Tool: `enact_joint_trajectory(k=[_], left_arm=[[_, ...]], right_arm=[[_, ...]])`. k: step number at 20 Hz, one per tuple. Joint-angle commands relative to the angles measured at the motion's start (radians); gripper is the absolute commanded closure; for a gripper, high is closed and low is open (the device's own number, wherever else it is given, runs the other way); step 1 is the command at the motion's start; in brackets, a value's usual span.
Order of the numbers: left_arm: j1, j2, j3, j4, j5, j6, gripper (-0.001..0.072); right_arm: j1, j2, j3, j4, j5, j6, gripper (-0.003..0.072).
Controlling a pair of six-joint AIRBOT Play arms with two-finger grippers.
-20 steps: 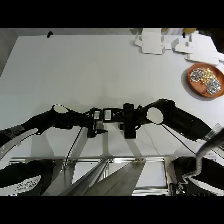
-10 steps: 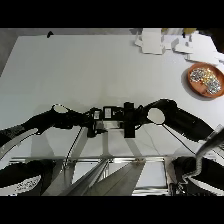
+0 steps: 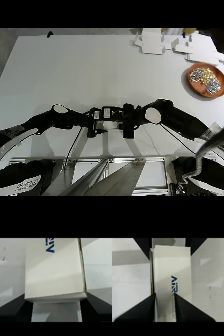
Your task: Fold the box and place the chain.
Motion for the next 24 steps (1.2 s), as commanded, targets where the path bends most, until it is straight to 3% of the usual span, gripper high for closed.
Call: enact_joint_trajectory(k=[1,8,9,10,11,17,24], left_arm=[[0.0,0.0,0.0,0.0,0.005,-0.001,0.0453],[0.0,0.0,0.0,0.001,0.005,-0.001,0.0453],[0.0,0.0,0.0,0.001,0.005,-0.001,0.0453],[0.0,0.0,0.0,0.0,0.005,-0.001,0.0453],[0.0,0.0,0.0,0.0,0.005,-0.001,0.0453],[0.0,0.0,0.0,0.001,0.005,-0.001,0.0453],[0.0,0.0,0.0,0.0,0.005,-0.001,0.0453]], right_arm=[[0.0,0.005,0.0,0.03,0.056,-0.003,0.0354],[-0.069,0.051,0.0,0.129,0.078,-0.007,0.035],[-0.076,0.05,0.0,0.132,0.081,-0.007,0.0464],[-0.081,0.047,0.0,0.133,0.088,-0.008,0.0646],[-0.08,0.042,0.0,0.132,0.093,-0.008,0.067],[-0.068,-0.008,0.0,0.155,0.162,-0.031,0.067],[-0.042,-0.01,0.0,0.142,0.146,-0.037,0.067]])
